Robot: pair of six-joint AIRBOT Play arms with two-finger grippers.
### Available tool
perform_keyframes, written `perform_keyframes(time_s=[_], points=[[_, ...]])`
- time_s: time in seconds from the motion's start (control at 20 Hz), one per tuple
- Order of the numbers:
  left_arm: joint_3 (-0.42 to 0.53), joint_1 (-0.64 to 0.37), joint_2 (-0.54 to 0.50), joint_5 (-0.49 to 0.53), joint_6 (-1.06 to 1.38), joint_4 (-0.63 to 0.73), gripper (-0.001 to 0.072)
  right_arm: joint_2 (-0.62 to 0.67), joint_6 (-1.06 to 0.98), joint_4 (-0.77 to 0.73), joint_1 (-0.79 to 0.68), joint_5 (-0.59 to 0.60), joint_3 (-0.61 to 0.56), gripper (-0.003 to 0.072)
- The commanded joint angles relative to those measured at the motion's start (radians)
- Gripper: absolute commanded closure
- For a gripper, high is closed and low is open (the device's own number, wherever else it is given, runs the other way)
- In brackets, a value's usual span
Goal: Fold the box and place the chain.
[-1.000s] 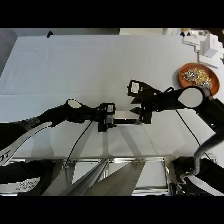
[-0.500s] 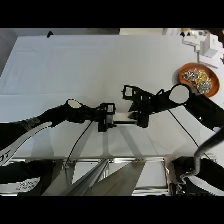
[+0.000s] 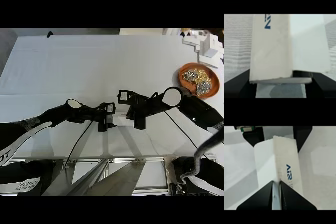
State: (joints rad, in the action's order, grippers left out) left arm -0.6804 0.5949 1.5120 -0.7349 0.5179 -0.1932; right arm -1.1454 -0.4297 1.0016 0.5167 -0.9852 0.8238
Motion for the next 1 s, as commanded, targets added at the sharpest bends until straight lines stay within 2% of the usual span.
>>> perform_keyframes(time_s=[0.0, 0.05, 0.15, 0.35, 0.95], points=[[-0.001, -0.001, -0.001, -0.002, 0.001, -0.002, 0.0456, -0.003, -0.012, 0.016, 0.003, 0.002, -0.003, 0.0604], [-0.001, -0.001, -0.001, -0.002, 0.001, -0.002, 0.0456, -0.003, -0.015, 0.026, 0.01, 0.002, -0.004, 0.0642], [-0.001, -0.001, -0.001, -0.002, 0.001, -0.002, 0.0456, -0.003, -0.018, 0.057, 0.042, 0.011, -0.01, 0.0643], [-0.001, -0.001, -0.001, -0.002, 0.001, -0.002, 0.0456, -0.003, -0.097, 0.134, 0.068, 0.105, -0.01, 0.0643], [-0.001, -0.001, -0.001, -0.002, 0.001, -0.002, 0.0456, 0.028, -0.097, 0.142, 0.068, 0.096, -0.01, 0.0642]])
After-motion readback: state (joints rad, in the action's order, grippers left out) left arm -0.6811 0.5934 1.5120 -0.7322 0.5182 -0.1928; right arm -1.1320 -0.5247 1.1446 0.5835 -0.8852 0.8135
